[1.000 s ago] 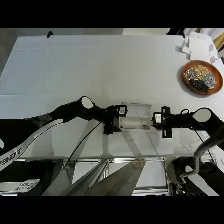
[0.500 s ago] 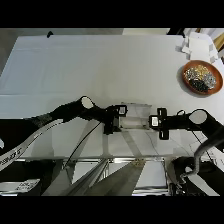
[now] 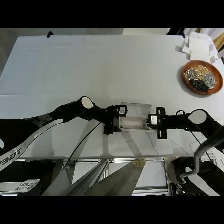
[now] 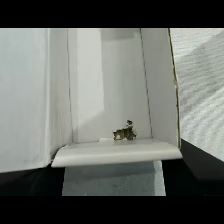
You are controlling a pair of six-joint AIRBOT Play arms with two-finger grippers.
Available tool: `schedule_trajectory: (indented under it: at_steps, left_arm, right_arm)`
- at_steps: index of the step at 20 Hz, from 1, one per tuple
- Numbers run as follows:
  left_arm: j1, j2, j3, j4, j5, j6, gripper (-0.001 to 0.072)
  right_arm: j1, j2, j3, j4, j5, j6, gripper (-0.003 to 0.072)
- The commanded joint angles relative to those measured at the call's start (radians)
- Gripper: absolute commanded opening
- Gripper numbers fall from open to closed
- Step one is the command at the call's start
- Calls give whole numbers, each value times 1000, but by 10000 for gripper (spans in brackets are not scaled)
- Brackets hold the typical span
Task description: Fold the box and place the chain.
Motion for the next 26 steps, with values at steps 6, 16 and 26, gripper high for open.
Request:
schedule_trajectory:
  at_steps: [6, 16, 26]
  left_arm:
    - [1, 1, 0, 0, 0, 0, 69]
    - [1, 1, 0, 0, 0, 0, 69]
    - [1, 1, 0, 0, 0, 0, 69]
  right_arm:
    - [32, -1, -29, 24, -73, 1, 355]
    - [39, -1, -53, 85, -111, -5, 539]
    - [-27, 115, -53, -95, 83, 31, 10]
